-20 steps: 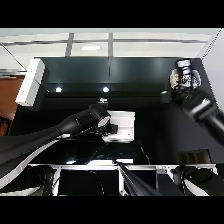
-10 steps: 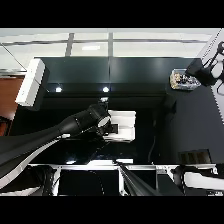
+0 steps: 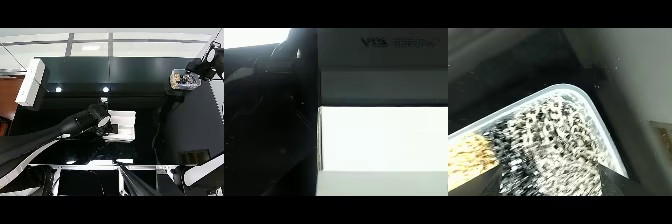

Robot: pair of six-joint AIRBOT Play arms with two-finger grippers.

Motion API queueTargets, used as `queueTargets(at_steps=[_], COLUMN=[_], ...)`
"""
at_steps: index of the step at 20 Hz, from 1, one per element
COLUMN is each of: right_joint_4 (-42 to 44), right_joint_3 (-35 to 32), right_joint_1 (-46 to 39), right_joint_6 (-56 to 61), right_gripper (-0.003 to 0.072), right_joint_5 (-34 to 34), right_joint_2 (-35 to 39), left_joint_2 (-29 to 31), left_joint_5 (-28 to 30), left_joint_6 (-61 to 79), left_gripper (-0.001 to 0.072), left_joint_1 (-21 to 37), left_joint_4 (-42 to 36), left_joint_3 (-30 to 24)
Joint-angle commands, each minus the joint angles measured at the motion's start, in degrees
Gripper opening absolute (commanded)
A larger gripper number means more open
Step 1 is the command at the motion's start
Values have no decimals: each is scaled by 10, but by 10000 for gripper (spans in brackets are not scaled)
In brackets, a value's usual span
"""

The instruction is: Fold the box and place the chain.

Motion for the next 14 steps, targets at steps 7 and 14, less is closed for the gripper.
queueTargets(at_steps=[7, 14], right_joint_4=[-8, -7], right_joint_3=[15, 15], right_joint_1=[1, -5], right_joint_6=[-18, -24], right_gripper=[533, 296], right_joint_5=[22, 21], right_joint_2=[-36, -41], left_joint_2=[0, 0], left_joint_5=[1, 1], left_joint_6=[0, 0], left_gripper=[33, 33], left_joint_1=[0, 0], left_joint_4=[0, 0], left_joint_3=[0, 0])
